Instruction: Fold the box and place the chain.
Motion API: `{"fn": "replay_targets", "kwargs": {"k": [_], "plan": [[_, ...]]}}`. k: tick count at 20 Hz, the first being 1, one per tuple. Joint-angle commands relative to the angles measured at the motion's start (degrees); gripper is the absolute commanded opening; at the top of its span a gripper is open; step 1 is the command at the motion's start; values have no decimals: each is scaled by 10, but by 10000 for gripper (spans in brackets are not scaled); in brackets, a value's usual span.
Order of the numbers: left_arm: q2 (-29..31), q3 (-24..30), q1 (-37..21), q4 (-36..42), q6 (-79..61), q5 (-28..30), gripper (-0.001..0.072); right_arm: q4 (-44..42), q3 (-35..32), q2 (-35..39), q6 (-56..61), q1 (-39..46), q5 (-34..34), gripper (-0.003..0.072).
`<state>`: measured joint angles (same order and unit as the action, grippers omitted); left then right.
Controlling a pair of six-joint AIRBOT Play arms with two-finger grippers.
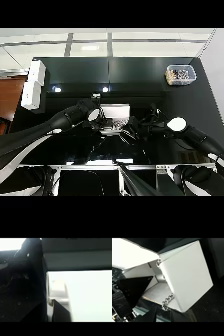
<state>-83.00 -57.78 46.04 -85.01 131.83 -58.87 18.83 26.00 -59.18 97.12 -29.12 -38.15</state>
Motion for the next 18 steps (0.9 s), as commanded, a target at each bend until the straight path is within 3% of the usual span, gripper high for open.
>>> {"fn": "replay_targets", "kwargs": {"k": [1, 14, 18], "plan": [[0, 0, 0, 0, 0, 0, 29, 6, 0, -2, 0, -10, 12, 80], [0, 0, 0, 0, 0, -1, 29, 7, 2, 7, -31, -3, -13, 56], [0, 0, 0, 0, 0, -1, 29, -50, 2, 14, -65, 11, -15, 56]]}}
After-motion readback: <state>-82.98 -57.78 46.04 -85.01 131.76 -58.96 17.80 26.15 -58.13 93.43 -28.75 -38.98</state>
